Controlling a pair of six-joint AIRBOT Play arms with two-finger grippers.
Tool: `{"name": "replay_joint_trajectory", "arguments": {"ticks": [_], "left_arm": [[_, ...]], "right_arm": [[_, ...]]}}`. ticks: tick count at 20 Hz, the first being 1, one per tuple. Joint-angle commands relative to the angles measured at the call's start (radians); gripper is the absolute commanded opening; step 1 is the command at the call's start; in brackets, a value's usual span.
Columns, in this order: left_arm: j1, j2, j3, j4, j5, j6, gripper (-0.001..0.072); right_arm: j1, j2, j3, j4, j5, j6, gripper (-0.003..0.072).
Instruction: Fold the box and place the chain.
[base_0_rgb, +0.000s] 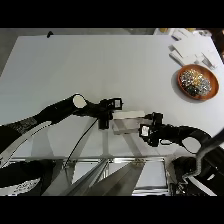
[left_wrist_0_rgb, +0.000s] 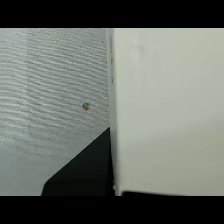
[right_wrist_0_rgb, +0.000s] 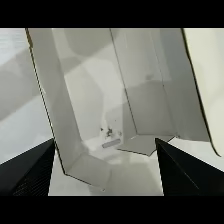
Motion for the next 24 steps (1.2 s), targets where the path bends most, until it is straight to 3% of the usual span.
{"name": "replay_joint_trajectory", "arguments": {"ticks": [1, 6, 12, 24], "left_arm": [[0.0, 0.0, 0.0, 0.0, 0.0, 0.0, 0.0012], [0.0, 0.0, 0.001, 0.0, 0.0, 0.0, 0.0012], [0.0, 0.0, 0.001, 0.0, 0.0, 0.0, 0.0012], [0.0, 0.0, 0.001, 0.0, 0.0, 0.0, 0.0012]], "right_arm": [[-0.087, -0.042, 0.026, 0.083, 0.077, -0.066, 0.0684], [-0.162, -0.097, 0.081, 0.107, 0.108, -0.101, 0.0684], [-0.165, -0.15, 0.082, 0.249, 0.131, -0.316, 0.0684], [-0.246, -0.174, 0.084, 0.31, 0.148, -0.351, 0.0684]]}}
